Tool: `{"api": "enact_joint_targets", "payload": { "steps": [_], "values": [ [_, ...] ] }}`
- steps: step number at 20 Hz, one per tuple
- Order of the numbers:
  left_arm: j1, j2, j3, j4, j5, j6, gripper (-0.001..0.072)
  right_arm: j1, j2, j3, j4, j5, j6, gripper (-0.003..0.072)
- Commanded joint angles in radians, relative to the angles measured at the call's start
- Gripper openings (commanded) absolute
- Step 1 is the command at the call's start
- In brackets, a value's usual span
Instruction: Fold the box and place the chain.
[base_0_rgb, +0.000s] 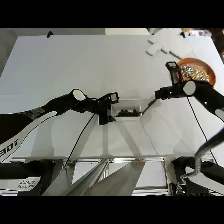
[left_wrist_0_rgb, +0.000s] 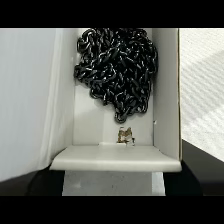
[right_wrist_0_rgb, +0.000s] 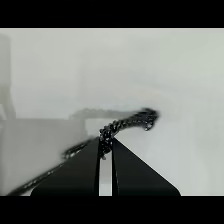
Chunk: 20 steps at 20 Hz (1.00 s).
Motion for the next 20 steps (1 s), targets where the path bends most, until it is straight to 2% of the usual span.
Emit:
{"api": "enact_joint_targets", "payload": {
  "steps": [1, 7, 9, 12, 17, 20],
  "values": [
    [0.0, 0.0, 0.001, 0.0, 0.0, 0.0, 0.0012, 0.044, 0.162, 0.0, 0.098, 0.085, -0.051, 0.0014],
    [0.0, 0.0, 0.001, 0.0, 0.0, 0.0, 0.0012, 0.181, 0.393, 0.0, 0.129, 0.274, -0.058, 0.0014],
    [0.0, 0.0, 0.001, 0.0, 0.0, 0.0, 0.0012, 0.225, 0.448, 0.0, 0.167, 0.294, -0.076, 0.0014],
    [0.0, 0.0, 0.001, 0.0, 0.0, 0.0, 0.0012, 0.262, 0.496, 0.0, 0.291, 0.285, -0.148, 0.0014],
    [0.0, 0.0, 0.001, 0.0, 0.0, 0.0, 0.0012, 0.275, 0.493, 0.0, 0.449, 0.159, -0.299, 0.0015],
    [0.0, 0.0, 0.001, 0.0, 0.0, 0.0, 0.0012, 0.275, 0.48, -0.005, 0.534, 0.134, -0.389, 0.0015]
  ]
}}
